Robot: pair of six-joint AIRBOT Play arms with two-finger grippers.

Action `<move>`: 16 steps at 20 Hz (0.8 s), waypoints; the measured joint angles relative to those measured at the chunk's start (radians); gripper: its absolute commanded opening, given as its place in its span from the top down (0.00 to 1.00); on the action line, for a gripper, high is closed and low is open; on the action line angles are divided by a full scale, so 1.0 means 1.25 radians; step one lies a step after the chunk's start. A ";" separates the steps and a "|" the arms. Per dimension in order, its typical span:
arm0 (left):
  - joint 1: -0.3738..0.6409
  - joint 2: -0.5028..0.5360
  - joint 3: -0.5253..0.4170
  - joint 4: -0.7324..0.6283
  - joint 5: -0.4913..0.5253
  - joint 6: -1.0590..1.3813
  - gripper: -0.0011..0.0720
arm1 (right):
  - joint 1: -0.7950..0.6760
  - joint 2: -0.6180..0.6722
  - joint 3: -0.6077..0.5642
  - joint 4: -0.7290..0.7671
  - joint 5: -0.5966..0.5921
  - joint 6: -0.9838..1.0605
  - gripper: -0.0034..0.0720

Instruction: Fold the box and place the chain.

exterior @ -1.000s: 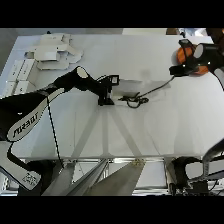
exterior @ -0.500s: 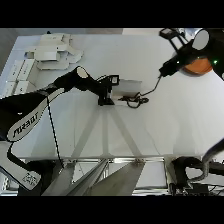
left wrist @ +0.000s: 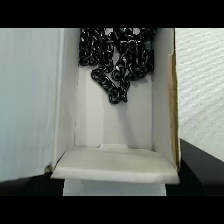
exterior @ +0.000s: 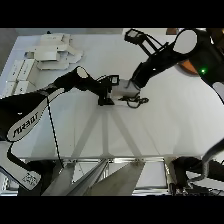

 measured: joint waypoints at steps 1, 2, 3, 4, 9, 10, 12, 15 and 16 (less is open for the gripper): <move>0.000 0.000 0.000 0.000 0.000 0.000 0.19 | 0.013 0.007 0.000 0.010 -0.012 -0.007 0.94; 0.000 0.000 0.000 0.000 0.000 0.000 0.19 | 0.024 0.016 0.001 0.019 -0.028 -0.013 0.94; 0.000 0.000 0.000 0.000 0.000 0.000 0.19 | 0.035 0.023 0.003 0.029 -0.043 -0.019 0.94; 0.000 0.000 0.000 0.000 0.000 0.000 0.19 | 0.045 0.029 0.007 0.038 -0.056 -0.027 0.94; 0.000 0.000 0.000 0.000 0.000 0.000 0.19 | 0.073 0.043 0.016 0.045 -0.113 -0.052 0.94; 0.000 0.000 0.000 0.000 0.000 0.000 0.19 | 0.074 0.043 0.018 0.031 -0.117 -0.052 0.94; 0.000 0.000 0.000 0.000 0.000 0.000 0.19 | 0.077 0.039 0.018 -0.002 -0.115 -0.044 0.94; 0.000 0.000 0.000 0.000 0.000 0.000 0.19 | 0.078 0.018 0.019 -0.056 -0.060 -0.019 0.94; 0.000 0.000 0.000 0.000 0.000 0.000 0.19 | 0.078 0.008 0.018 -0.069 -0.037 -0.015 0.94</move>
